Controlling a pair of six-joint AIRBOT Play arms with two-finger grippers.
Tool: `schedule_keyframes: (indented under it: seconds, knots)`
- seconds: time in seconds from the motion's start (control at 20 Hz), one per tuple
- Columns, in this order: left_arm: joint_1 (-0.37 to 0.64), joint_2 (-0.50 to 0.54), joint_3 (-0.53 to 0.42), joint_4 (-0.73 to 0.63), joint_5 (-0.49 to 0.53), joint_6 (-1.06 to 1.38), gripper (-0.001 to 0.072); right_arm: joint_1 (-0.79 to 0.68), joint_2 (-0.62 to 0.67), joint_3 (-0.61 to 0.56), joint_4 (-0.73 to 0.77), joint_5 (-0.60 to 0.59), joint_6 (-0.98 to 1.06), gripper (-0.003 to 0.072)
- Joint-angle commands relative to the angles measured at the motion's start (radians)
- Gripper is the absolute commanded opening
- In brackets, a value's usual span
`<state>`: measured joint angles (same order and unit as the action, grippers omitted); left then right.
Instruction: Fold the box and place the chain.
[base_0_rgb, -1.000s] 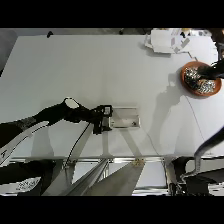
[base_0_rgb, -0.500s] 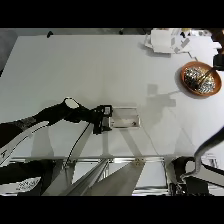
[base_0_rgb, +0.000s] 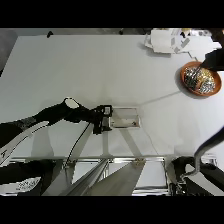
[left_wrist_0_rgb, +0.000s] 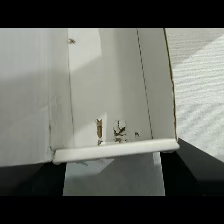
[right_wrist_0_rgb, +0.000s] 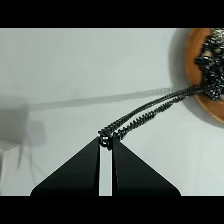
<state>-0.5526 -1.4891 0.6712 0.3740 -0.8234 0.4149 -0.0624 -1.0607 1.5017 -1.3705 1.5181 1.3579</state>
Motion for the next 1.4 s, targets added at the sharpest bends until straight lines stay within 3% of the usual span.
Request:
schedule_keyframes:
  seconds: [0.0,0.25,0.65,1.0,1.35]
  knots:
    - [0.000,0.001,0.000,0.000,0.000,0.000,0.0206,0.117,0.061,0.000,0.018,0.050,0.034,0.0018]
    - [0.000,0.001,0.000,0.000,0.000,0.000,0.0205,0.290,0.127,0.000,0.025,0.054,0.086,0.0018]
    - [0.000,0.001,0.000,0.000,0.000,0.000,0.0205,0.558,0.131,-0.017,0.054,0.039,0.151,0.0018]
    - [0.000,0.001,0.000,0.000,0.000,0.000,0.0205,0.777,0.131,-0.208,0.035,-0.136,0.199,0.0018]
    - [0.000,0.001,0.000,0.000,0.000,0.000,0.0205,0.861,0.130,-0.401,0.032,-0.365,0.234,0.0018]
